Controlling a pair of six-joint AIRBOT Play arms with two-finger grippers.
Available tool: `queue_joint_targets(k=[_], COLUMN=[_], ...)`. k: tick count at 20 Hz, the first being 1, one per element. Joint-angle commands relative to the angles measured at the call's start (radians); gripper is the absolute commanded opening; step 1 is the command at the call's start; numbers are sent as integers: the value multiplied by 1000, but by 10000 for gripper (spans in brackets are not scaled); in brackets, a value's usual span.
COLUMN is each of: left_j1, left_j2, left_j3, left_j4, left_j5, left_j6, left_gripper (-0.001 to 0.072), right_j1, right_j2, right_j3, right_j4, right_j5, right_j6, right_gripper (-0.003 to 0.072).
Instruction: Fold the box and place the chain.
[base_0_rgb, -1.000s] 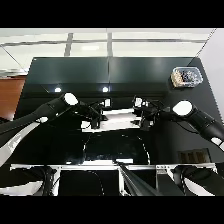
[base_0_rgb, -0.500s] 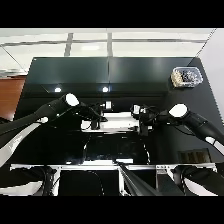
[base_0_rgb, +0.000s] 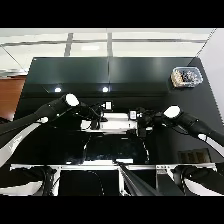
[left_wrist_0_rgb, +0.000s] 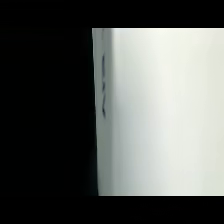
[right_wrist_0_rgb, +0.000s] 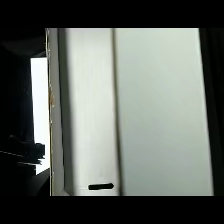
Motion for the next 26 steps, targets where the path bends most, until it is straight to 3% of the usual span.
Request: queue_joint_targets(k=[1,26], left_j1=[0,0], left_j2=[-1,-1], left_j3=[0,0], left_j4=[0,0], left_j5=[-1,0], left_j6=[-1,-1], left_gripper=[31,31], right_j1=[0,1], right_j2=[-13,-53], right_j3=[-1,-1], right_j4=[0,-38], right_j5=[-16,-18], right_j6=[-10,32], right_gripper=[625,624])
